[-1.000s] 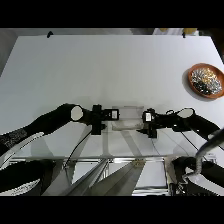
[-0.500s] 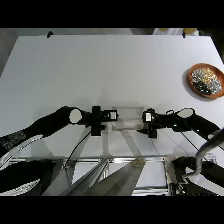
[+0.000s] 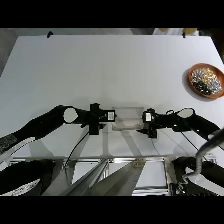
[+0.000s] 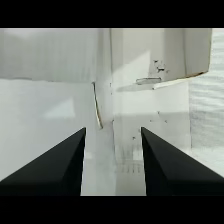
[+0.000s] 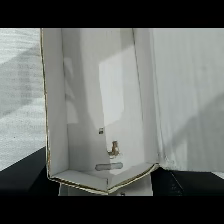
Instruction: Fold the box and place the chain.
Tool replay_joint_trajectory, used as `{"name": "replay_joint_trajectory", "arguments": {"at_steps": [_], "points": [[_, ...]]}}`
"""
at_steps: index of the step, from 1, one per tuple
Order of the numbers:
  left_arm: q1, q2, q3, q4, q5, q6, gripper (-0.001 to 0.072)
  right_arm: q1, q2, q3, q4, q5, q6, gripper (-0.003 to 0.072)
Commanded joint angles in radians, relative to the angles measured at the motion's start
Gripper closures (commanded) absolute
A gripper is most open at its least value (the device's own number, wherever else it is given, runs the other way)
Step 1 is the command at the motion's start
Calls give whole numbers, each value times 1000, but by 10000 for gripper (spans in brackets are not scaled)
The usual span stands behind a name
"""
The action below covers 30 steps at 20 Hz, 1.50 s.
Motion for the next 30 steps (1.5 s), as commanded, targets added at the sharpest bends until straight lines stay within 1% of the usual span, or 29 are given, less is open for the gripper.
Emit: {"name": "replay_joint_trajectory", "arguments": {"at_steps": [1, 4, 5, 6, 7, 9, 10, 13, 15, 17, 19, 23, 26, 30], "points": [[1, -7, 0, -60, -6, 143, 319, 0, 0, 0, 0, 0, 0, 391], [-1, -44, 0, -69, -7, 145, 321, 0, 0, 0, 0, 0, 0, 391], [-8, -52, 0, -74, -9, 145, 332, 0, 0, 0, 0, 0, 0, 391], [-15, -58, 0, -84, -17, 146, 377, 0, 0, 0, 0, 0, 0, 391], [-23, -59, 0, -89, -27, 146, 400, 0, 1, 0, 0, 0, 0, 391], [-32, -58, 0, -93, -43, 146, 402, 0, 0, 0, 0, 0, 0, 391], [-38, -57, 0, -95, -52, 146, 460, 0, 1, 0, 0, 0, 0, 391], [-50, -58, 0, -96, -62, 146, 463, 0, 1, 0, 0, 0, 0, 391], [-50, -58, 0, -100, -48, 146, 464, 0, 0, 0, 0, 0, 0, 391], [-50, -58, 0, -116, 0, 146, 464, 0, 0, 0, 0, 0, 0, 391], [-50, -58, 0, -159, 44, 147, 463, 0, 0, 0, 0, 0, 0, 391], [-51, -58, 0, -189, 45, 149, 464, 0, 0, 0, 0, 0, 0, 391], [-51, -59, 0, -245, 50, 151, 464, 0, 1, 0, 0, 0, 0, 391], [-53, -68, 1, -319, 49, 242, 464, 0, 0, 0, 0, 0, 0, 391]]}}
